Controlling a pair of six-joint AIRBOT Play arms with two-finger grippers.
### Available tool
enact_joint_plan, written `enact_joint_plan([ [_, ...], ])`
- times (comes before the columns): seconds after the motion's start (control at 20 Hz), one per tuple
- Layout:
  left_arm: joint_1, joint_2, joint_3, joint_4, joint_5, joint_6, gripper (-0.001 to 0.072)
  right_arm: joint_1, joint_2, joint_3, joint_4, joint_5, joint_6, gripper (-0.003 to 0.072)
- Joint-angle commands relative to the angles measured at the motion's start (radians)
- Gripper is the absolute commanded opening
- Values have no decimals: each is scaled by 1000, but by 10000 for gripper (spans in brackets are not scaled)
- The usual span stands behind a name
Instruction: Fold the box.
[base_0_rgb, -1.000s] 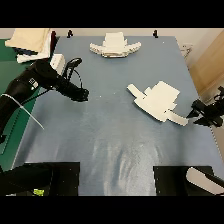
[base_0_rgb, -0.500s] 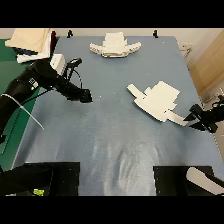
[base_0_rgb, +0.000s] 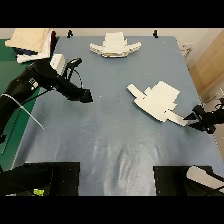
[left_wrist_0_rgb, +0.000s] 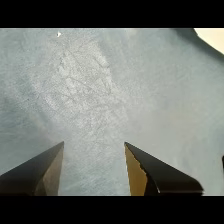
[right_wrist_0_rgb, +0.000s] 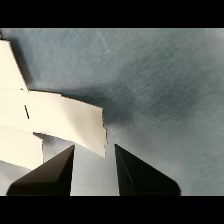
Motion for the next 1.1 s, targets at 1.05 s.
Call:
enact_joint_plan([
  [1.05,1,0,0,-49,-6,-2,575,3,-163,-97,524,-105,-493,290],
])
